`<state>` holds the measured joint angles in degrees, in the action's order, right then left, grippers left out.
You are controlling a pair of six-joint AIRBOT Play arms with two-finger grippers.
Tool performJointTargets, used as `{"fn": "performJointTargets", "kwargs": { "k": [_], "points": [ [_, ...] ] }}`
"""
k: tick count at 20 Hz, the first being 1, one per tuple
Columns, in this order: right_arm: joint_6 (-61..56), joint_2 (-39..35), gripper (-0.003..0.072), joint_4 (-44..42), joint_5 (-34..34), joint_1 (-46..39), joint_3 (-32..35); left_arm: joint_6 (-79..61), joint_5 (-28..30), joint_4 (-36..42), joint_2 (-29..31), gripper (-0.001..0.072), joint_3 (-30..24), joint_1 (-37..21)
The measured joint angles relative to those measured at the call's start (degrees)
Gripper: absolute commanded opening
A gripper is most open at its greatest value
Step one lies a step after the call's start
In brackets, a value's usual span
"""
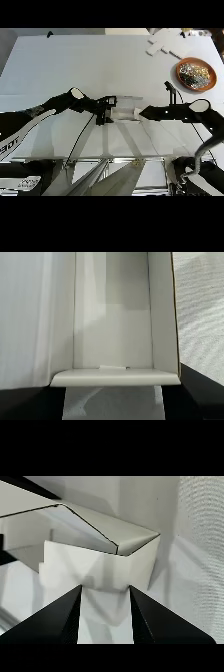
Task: Fold the box and place the chain.
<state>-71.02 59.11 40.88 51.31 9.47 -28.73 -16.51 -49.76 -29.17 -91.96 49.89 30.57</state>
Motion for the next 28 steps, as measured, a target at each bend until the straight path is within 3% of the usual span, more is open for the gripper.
{"fn": "performJointTargets", "kwargs": {
  "k": [5, 9, 11, 12, 19, 22, 28],
  "points": [
    [-14.7, 3.7, 0.0352, 13.3, -3.4, 9.9, -4.9, 0.0, 0.0, 0.0, 0.0, 0.0326, 0.0, 0.0],
    [-27.3, 5.6, 0.0361, 23.0, -2.1, 13.5, -9.6, 0.0, 0.0, 0.0, 0.0, 0.0326, 0.0, 0.0],
    [-32.9, 7.8, 0.0466, 27.8, 0.7, 15.2, -13.1, 0.0, 0.0, 0.0, 0.0, 0.0326, 0.0, 0.0],
    [-35.6, 9.3, 0.0481, 30.3, 2.3, 16.4, -15.2, 0.0, 0.0, 0.0, 0.0, 0.0326, 0.0, 0.0],
    [-50.9, 18.7, 0.0477, 41.8, 10.8, 24.3, -25.3, 0.0, 0.0, 0.0, 0.0, 0.0326, 0.0, 0.0],
    [-53.8, 19.8, 0.039, 43.2, 11.4, 25.5, -26.2, 0.0, 0.0, 0.0, 0.0, 0.0326, 0.0, 0.0],
    [-56.9, 20.4, 0.036, 44.1, 9.4, 27.3, -24.6, 0.0, 0.0, 0.0, 0.0, 0.0326, 0.0, 0.0]
  ]
}}
